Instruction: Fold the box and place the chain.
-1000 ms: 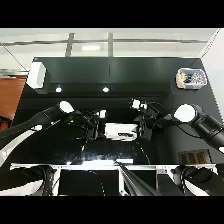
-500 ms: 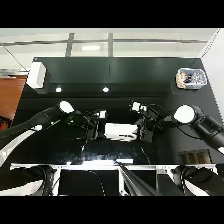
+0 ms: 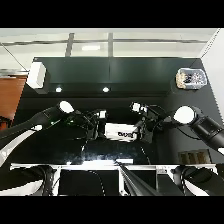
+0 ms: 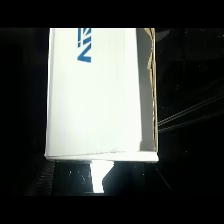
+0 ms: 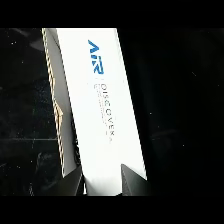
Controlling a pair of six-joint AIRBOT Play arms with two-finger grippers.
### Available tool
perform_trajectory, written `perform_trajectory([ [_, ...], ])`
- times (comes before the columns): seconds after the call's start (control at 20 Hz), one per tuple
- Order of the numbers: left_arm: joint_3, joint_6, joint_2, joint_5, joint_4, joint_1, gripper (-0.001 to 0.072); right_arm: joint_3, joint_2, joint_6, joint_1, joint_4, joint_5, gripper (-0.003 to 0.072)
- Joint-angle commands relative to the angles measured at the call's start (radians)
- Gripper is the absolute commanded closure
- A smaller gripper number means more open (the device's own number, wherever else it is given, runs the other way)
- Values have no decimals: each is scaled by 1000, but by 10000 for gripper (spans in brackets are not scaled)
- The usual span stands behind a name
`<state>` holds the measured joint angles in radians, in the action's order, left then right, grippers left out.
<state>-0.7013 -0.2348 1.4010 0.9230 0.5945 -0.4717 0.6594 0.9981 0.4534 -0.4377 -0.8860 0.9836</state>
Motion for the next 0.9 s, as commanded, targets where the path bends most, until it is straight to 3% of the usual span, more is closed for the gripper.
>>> perform_trajectory([
  [0.0, 0, 0, 0, 0, 0, 0, 314, -1, 1, 1, -1, -2, 7, 439],
  [0.05, 0, 0, 0, 0, 0, 0, 314, -1, 1, 1, -1, -2, 7, 397],
  [0.35, 0, 0, 0, 0, 0, 0, 314, -1, 1, 1, -1, -2, 7, 391],
  [0.4, 0, 0, 0, 0, 0, 0, 314, -1, 1, 1, -1, -3, 6, 321],
  [0.45, 0, 0, 0, 0, 0, 0, 314, -1, 1, 1, -1, -5, 6, 309],
  [0.85, 0, 0, 0, 0, 0, 0, 314, -2, 1, 1, -1, -5, 7, 309],
])
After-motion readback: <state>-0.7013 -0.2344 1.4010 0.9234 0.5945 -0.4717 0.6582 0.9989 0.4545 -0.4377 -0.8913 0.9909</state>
